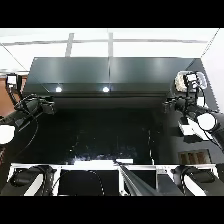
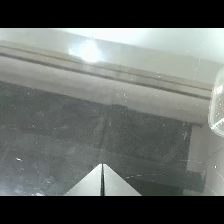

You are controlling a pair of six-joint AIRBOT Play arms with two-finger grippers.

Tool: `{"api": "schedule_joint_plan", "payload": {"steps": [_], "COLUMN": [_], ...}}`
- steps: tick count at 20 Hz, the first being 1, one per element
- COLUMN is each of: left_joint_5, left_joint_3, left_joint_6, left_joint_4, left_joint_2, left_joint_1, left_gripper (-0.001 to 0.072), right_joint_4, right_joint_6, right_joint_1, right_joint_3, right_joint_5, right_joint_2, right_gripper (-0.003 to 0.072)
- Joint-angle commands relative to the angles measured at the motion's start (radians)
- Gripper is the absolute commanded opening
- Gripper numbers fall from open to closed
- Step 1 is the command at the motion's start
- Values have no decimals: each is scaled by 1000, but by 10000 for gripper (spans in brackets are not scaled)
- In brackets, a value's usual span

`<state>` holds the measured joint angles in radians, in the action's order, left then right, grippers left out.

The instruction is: Fold the box and place the chain.

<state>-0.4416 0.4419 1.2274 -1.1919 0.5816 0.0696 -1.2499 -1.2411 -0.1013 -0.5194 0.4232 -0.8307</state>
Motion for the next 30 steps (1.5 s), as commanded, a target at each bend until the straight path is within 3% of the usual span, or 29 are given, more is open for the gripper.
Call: {"api": "schedule_joint_plan", "payload": {"steps": [1,16,19,22,26,27,28,29,30], "left_joint_5": [0,0,1,13,66,76,74,68,26], "left_joint_3": [0,0,0,-1,-1,0,3,10,29], "left_joint_6": [0,4,11,11,11,11,10,11,11], "left_joint_4": [0,8,8,8,81,156,235,261,252], "left_joint_2": [-1,-1,-1,0,64,105,149,190,229], "left_joint_1": [0,1,0,1,1,2,9,24,35], "left_gripper": [32,32,32,32,33,60,341,719,706], "right_joint_4": [0,1,34,206,360,359,355,353,338], "right_joint_6": [0,-1,-1,0,-1,-1,0,1,4], "right_joint_1": [0,0,0,0,0,0,5,24,61], "right_joint_3": [0,0,0,0,0,0,0,-5,-18], "right_joint_5": [0,-2,-84,-112,-302,-370,-427,-428,-355], "right_joint_2": [1,1,1,1,-4,-11,-23,-37,-54], "right_gripper": [14,14,15,14,14,15,21,205,497]}}
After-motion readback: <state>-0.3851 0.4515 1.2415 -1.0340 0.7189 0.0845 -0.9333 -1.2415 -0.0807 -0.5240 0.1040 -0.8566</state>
